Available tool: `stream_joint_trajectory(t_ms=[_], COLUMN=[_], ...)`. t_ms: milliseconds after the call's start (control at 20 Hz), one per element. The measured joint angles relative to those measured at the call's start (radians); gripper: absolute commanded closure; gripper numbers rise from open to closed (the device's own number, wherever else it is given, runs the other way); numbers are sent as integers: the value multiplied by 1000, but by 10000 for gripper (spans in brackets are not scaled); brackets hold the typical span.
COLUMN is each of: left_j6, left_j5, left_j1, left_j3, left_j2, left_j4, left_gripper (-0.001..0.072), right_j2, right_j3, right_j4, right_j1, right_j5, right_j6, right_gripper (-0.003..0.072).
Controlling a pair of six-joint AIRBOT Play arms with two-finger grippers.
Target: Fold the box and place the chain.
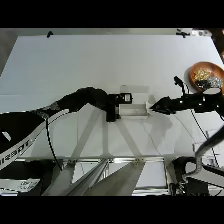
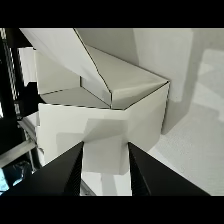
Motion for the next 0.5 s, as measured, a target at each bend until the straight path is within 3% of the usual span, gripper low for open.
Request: stream_joint_trajectory(t_ms=[500], left_j6=[0], left_j5=[0], left_j1=[0], left_j3=[0], left_j2=[0], left_j4=[0], left_gripper=[314], right_j2=[37], right_j3=[45], right_j4=[-155], right_j1=[185], right_j5=[-92], right_j6=[114], right_gripper=[367])
